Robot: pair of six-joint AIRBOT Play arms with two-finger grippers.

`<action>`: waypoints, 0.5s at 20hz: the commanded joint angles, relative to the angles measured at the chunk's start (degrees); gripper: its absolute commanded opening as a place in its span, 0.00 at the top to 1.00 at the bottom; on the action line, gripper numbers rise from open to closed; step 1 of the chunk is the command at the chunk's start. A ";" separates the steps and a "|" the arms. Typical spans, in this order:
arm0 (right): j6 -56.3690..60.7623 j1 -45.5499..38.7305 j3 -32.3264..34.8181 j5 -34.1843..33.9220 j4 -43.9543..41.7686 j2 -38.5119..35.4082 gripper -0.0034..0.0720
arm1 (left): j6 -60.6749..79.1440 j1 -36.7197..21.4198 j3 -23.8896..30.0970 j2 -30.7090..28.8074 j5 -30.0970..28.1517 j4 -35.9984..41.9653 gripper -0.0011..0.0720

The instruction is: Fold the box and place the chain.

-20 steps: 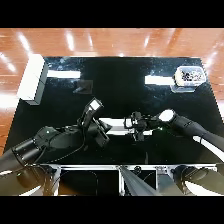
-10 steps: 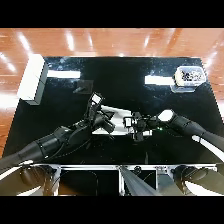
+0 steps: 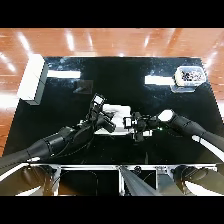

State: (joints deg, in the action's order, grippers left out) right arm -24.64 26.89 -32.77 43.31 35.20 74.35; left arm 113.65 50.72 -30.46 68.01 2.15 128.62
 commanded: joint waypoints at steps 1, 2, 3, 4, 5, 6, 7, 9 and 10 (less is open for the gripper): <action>0.07 0.02 -0.04 0.00 -0.02 -0.02 0.24 | 0.57 -0.42 0.00 -2.78 0.24 -0.72 0.96; 0.09 0.02 -0.04 -0.02 -0.02 0.00 0.24 | 0.70 -0.96 0.00 -4.44 -0.22 -1.20 0.96; 0.09 0.02 -0.04 -0.02 -0.04 -0.02 0.24 | 0.72 -1.46 0.04 -6.12 -0.83 -2.45 0.96; 0.09 0.02 -0.04 -0.02 -0.02 -0.02 0.24 | 0.72 -2.10 0.04 -7.96 -1.75 -3.98 0.96; 0.11 0.02 -0.04 -0.02 -0.04 -0.02 0.24 | 0.70 -2.86 0.04 -9.62 -3.04 -5.27 0.96; 0.11 0.02 -0.04 -0.02 -0.04 0.00 0.24 | 0.70 -3.93 0.07 -11.45 -5.64 -6.67 0.96; 0.11 0.02 -0.04 -0.02 -0.04 -0.02 0.24 | 0.68 -5.18 0.07 -13.14 -9.53 -8.41 0.96; 0.15 0.02 -0.04 -0.02 -0.07 0.00 0.24 | 0.42 -8.50 0.07 -16.57 -20.13 -12.50 0.96; 0.15 0.02 -0.04 -0.02 -0.07 -0.02 0.24 | 0.17 -10.40 0.07 -18.49 -25.68 -15.26 0.96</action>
State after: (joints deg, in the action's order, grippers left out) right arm -24.69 26.92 -32.77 43.35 35.31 74.35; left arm 114.24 44.21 -30.37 54.26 -10.02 119.70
